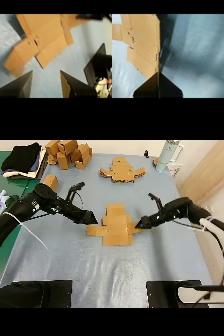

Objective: Fold the box.

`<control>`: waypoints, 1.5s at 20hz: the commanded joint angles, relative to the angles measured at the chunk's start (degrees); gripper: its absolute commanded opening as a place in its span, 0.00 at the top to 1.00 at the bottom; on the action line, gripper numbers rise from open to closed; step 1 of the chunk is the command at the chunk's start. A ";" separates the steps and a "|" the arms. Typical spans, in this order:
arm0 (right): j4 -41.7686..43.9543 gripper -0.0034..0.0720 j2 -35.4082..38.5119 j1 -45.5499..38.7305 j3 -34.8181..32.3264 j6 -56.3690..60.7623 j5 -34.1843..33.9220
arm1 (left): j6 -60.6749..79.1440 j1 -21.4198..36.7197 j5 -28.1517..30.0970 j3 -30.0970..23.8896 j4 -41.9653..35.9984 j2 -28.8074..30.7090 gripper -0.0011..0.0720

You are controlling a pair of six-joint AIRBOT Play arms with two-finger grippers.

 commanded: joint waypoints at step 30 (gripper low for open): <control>-3.02 0.95 14.10 11.15 -14.97 2.99 13.14 | 15.32 -1.01 -14.86 25.42 -15.21 -38.42 0.97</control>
